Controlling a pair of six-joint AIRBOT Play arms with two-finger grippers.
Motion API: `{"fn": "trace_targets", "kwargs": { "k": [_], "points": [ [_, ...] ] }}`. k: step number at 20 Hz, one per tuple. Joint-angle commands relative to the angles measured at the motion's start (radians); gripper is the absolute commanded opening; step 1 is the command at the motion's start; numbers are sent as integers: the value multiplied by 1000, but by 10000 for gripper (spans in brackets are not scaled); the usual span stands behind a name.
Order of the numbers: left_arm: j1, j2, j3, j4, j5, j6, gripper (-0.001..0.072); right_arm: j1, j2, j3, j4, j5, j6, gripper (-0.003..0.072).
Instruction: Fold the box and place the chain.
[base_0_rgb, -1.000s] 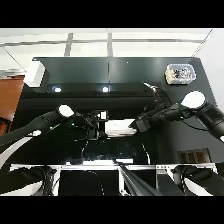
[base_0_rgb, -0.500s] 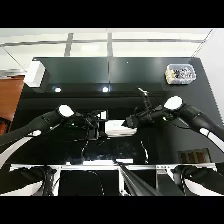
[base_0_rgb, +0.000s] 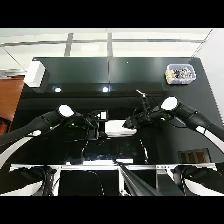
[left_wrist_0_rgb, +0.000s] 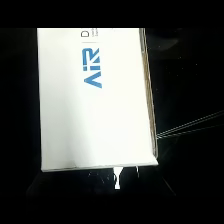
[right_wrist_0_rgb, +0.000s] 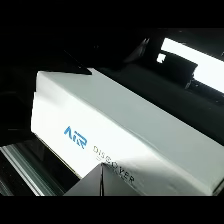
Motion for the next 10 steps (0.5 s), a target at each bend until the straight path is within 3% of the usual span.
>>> {"fn": "trace_targets", "kwargs": {
  "k": [1, 7, 8, 9, 10],
  "points": [
    [0, 0, 0, 0, 0, 0, 485, -16, 28, 22, -24, 59, -5, 14],
    [4, 11, 1, 1, -13, -29, 492, -258, 287, 139, -144, 322, -3, 14],
    [6, 26, 1, 9, -16, -85, 574, -314, 337, 139, -191, 346, 14, 14],
    [7, 50, 1, 36, -17, -133, 720, -369, 383, 139, -244, 373, 37, 14],
    [7, 79, 3, 83, -25, -163, 720, -414, 418, 139, -282, 396, 47, 13]
  ]
}}
